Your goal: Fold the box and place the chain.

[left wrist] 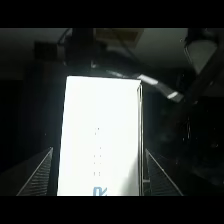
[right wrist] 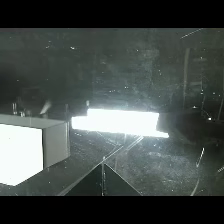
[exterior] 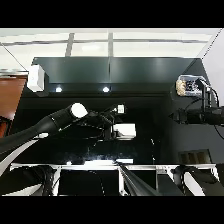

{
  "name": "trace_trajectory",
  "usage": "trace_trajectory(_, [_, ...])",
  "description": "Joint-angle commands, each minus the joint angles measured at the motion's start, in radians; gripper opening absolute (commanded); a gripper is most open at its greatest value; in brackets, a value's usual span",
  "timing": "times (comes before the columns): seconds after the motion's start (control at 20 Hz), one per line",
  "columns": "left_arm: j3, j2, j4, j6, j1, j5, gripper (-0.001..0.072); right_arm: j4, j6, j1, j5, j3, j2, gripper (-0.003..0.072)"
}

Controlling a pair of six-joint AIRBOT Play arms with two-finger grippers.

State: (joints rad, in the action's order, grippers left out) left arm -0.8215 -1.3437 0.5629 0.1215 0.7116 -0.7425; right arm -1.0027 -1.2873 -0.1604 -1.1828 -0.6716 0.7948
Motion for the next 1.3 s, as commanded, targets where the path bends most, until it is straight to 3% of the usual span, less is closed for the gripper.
trace_trajectory(0.0, [-0.006,-0.014,0.085,0.045,0.006,-0.005,0.0715,0.0,0.001,0.0,0.001,0.0,-0.001,0.0012])
trace_trajectory(0.35, [-0.019,-0.014,0.084,0.074,0.008,-0.079,0.0715,-0.001,0.001,0.0,0.002,0.0,-0.001,0.0012])
trace_trajectory(0.6, [-0.021,-0.031,0.097,0.065,0.015,-0.035,0.0716,-0.001,0.001,0.0,0.002,0.0,-0.001,0.0012])
trace_trajectory(0.75, [-0.021,-0.061,0.18,0.066,0.056,-0.03,0.0717,-0.001,0.001,0.0,0.002,0.0,-0.001,0.0012])
trace_trajectory(0.95, [-0.021,-0.081,0.246,0.066,0.125,0.095,0.0715,0.0,0.0,0.0,0.001,0.0,-0.001,0.0012])
trace_trajectory(1.05, [-0.021,-0.08,0.26,0.066,0.13,0.102,0.0695,0.0,0.0,0.0,0.001,0.0,-0.001,0.0012])
trace_trajectory(1.1, [-0.021,-0.079,0.29,0.066,0.13,0.079,0.0673,0.0,0.001,0.0,0.001,0.0,-0.001,0.0012])
trace_trajectory(1.2, [-0.025,-0.071,0.359,0.085,0.129,0.027,0.0355,0.0,0.001,0.0,0.001,0.0,-0.001,0.0012])
trace_trajectory(1.25, [-0.03,-0.057,0.389,0.149,0.126,0.021,0.0294,-0.001,0.001,0.0,0.001,0.0,-0.001,0.0012])
